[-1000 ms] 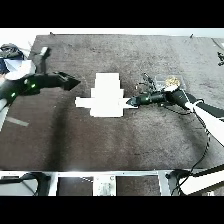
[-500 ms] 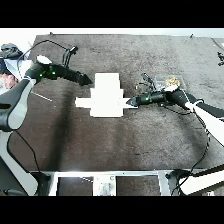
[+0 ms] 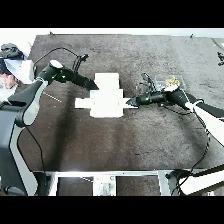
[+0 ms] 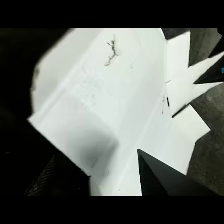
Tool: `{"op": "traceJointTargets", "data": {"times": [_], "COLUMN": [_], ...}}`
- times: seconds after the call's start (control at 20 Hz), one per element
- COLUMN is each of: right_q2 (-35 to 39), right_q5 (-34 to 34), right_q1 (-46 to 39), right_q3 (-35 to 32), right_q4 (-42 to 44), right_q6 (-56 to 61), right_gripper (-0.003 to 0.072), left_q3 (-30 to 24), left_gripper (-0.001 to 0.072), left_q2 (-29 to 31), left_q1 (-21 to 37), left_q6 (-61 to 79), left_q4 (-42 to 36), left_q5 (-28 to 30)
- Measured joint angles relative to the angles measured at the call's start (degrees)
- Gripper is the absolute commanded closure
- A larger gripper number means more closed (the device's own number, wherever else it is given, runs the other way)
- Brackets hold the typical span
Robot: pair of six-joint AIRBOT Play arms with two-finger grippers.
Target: Fold the box and place the chain.
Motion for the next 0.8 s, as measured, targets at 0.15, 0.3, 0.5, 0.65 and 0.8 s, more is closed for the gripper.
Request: {"op": "traceJointTargets", "data": {"times": [0.15,0.3,0.5,0.65,0.8], "right_q2": [0.0,0.0,0.0,0.13,1.51], "right_q5": [0.0,0.0,-0.02,0.02,-0.07], "right_q1": [0.0,0.0,0.0,-0.15,-2.21], "right_q3": [0.0,0.0,0.0,0.0,0.04], "right_q4": [0.0,-0.04,-0.22,-0.13,-0.07], "right_q6": [-0.09,-0.11,-0.13,-0.24,-0.7], "right_gripper": [0.0699,0.0699,0.0597,0.0329,0.0329], "left_q3": [0.17,0.2,0.24,0.2,0.22], "left_gripper": [0.0298,0.0547,0.0698,0.0698,0.0698], "left_q2": [-1.57,-2.38,-2.67,-2.86,-2.82], "left_q1": [-0.2,-0.31,-0.31,-0.42,-0.31], "left_q6": [0.11,1.07,3.1,6.19,12.39], "left_q4": [-1.25,-2.99,-5.42,-5.46,-5.99], "left_q5": [-2.6,-4.13,-6.93,-8.2,-9.07]}}
